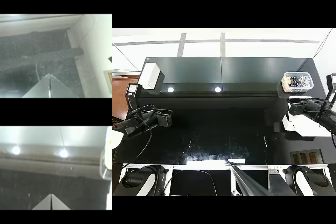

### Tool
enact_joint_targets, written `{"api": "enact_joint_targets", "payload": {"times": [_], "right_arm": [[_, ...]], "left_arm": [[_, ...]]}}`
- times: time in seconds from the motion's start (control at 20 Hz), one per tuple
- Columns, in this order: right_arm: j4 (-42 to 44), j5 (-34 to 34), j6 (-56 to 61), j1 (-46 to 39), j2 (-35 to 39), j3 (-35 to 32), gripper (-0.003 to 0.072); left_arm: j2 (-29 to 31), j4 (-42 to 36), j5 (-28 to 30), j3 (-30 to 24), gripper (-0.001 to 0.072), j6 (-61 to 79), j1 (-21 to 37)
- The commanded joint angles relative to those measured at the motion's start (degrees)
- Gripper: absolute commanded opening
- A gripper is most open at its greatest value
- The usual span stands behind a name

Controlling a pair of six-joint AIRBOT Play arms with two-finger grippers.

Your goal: Fold the box and place the chain.

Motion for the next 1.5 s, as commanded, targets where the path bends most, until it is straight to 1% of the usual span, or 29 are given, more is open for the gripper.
{"api": "enact_joint_targets", "payload": {"times": [0.0, 0.05, 0.1, 0.15, 0.2, 0.25, 0.35, 0.4, 0.45, 0.5, 0.55, 0.6, 0.65, 0.75, 0.8, 0.85, 0.9, 0.95, 1.0, 1.05, 1.15, 1.3, 1.35, 1.4, 1.45], "right_arm": [[2.01, -8.28, 0.02, 0.02, 0.02, -0.02, 0.001], [0.44, -13.57, 0.85, -0.02, 0.02, -0.02, 0.0011], [-1.57, -19.54, 4.11, -0.61, -0.11, -0.02, 0.0012], [-2.49, -26.1, 7.87, -2.19, -0.52, -0.02, 0.014], [-2.45, -30.58, 9.99, -4.48, -1.53, 0.04, 0.0382], [-2.58, -31.5, 9.84, -7.26, -3.13, 0.35, 0.072], [-8.55, -26.12, 8.66, -12.5, -7.3, 1.92, 0.072], [-10.99, -24.57, 8.72, -15.1, -9.94, 3.04, 0.072], [-12.55, -23.69, 9.94, -18.58, -13.11, 4.9, 0.072], [-12.5, -22.6, 12.63, -22.69, -16.39, 7.61, 0.072], [-12.55, -20.35, 16.61, -27.43, -20.37, 11.3, 0.072], [-12.59, -16.11, 19.04, -32.26, -24.96, 15.63, 0.072], [-12.87, -10.32, 20.85, -36.54, -29.51, 20.0, 0.072], [-17.75, 3.82, 25.81, -43.65, -39.12, 29.51, 0.072], [-22.1, 11.13, 27.02, -45.92, -43.58, 34.01, 0.072], [-25.46, 16.76, 27.26, -47.39, -47.23, 37.66, 0.072], [-28.22, 21.2, 26.95, -48.46, -50.56, 40.89, 0.072], [-29.05, 24.59, 24.68, -49.07, -53.02, 43.15, 0.072], [-27.65, 28.2, 18.95, -49.44, -55.12, 44.96, 0.0685], [-25.49, 31.47, 14.01, -49.4, -56.72, 46.27, 0.0611], [-21.22, 36.94, 8.13, -49.07, -59.41, 47.91, 0.061], [-21.46, 41.68, 5.03, -48.28, -61.42, 48.26, 0.0609], [-21.49, 42.84, 4.46, -48.28, -61.55, 48.26, 0.0544], [-22.08, 43.43, 4.48, -48.3, -61.57, 48.26, 0.0499], [-22.97, 44.06, 4.48, -48.28, -61.55, 48.24, 0.0499]], "left_arm": [[0.04, 0.04, 1.9, -0.02, 0.0027, 0.0, -0.04], [0.02, 0.11, 4.0, -0.02, 0.0027, 0.02, -0.02], [-0.02, 0.24, 6.49, -0.02, 0.0027, 0.0, -0.02], [-0.02, 0.13, 8.61, -0.02, 0.0027, -0.04, -0.04], [-0.02, -0.22, 10.29, -0.02, 0.0027, -0.13, -0.04], [-0.02, -0.46, 12.02, -0.02, 0.0027, -0.22, -0.04], [-0.02, -1.33, 14.1, -0.02, 0.0033, -0.2, -0.04], [-0.02, -1.25, 14.51, -0.02, 0.019, -0.17, -0.04], [-0.02, -1.25, 14.67, -0.02, 0.0515, -0.17, -0.04], [-0.13, -1.27, 14.88, -0.02, 0.0711, -0.22, -0.02], [-0.2, -1.29, 14.73, -0.02, 0.0712, -0.24, -0.04], [-0.26, -1.49, 14.47, -0.02, 0.0712, -0.24, -0.07], [-0.26, -1.46, 14.23, -0.02, 0.0712, -0.22, -0.04], [-0.26, -1.44, 13.29, -0.02, 0.0711, -0.22, -0.04], [-0.26, -1.44, 12.85, -0.02, 0.0712, -0.22, -0.04], [-0.28, -1.44, 12.72, -0.02, 0.0711, -0.22, -0.04], [-0.28, -1.42, 12.81, -0.02, 0.0712, -0.22, -0.04], [-0.28, -1.42, 12.83, -0.02, 0.0711, -0.2, -0.04], [-0.28, -1.42, 12.76, -0.02, 0.0711, -0.2, -0.04], [-0.28, -1.42, 12.68, -0.02, 0.0712, -0.2, -0.04], [-0.28, -1.42, 12.72, -0.02, 0.0711, -0.2, -0.04], [-0.28, -1.42, 12.7, -0.02, 0.0711, -0.2, -0.04], [-0.28, -1.42, 12.7, -0.02, 0.0712, -0.2, -0.04], [-0.28, -1.42, 12.68, -0.02, 0.0711, -0.2, -0.04], [-0.28, -1.42, 12.66, -0.02, 0.0711, -0.2, -0.04]]}}
